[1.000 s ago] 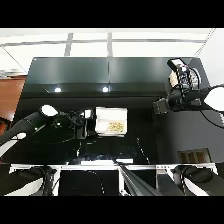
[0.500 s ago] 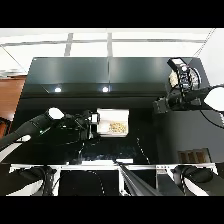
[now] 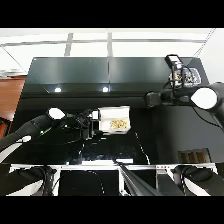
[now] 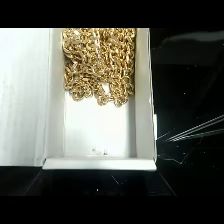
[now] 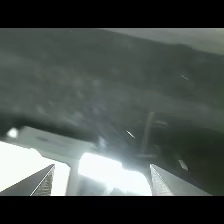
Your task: Fold the box and place the chain.
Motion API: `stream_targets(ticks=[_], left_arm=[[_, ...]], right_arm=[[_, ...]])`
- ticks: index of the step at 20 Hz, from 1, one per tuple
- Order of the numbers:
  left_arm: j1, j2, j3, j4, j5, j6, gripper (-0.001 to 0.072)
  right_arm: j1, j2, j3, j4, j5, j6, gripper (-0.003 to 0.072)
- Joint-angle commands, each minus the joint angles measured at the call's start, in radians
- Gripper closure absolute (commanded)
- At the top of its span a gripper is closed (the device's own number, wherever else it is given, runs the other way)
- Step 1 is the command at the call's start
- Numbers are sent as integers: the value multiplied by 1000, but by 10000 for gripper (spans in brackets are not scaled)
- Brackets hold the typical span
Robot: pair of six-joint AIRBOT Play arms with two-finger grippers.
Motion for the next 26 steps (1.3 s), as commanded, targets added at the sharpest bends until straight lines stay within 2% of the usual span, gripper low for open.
stream_targets(ticks=[1,3,6,10,12,15,20,26], left_arm=[[0,0,1,-11,9,-16,340],[0,0,1,-11,9,-16,340],[0,0,1,-11,9,-16,340],[0,0,1,-11,5,-16,340],[0,0,1,-11,2,-16,340],[0,0,1,-11,0,-16,340],[0,0,1,-11,-2,-16,340],[0,0,1,-11,-2,-16,340]], right_arm=[[2,-127,-6,264,-153,-183,-34],[10,-202,-6,400,-201,-339,-34],[25,-282,-6,444,-199,-504,-34],[50,-270,-2,443,-40,-1047,-34],[50,-259,-2,438,36,-1213,-34],[64,-259,-4,438,103,-1284,-34],[79,-267,-17,431,93,-1362,-34],[79,-266,-17,507,142,-1394,-34]])
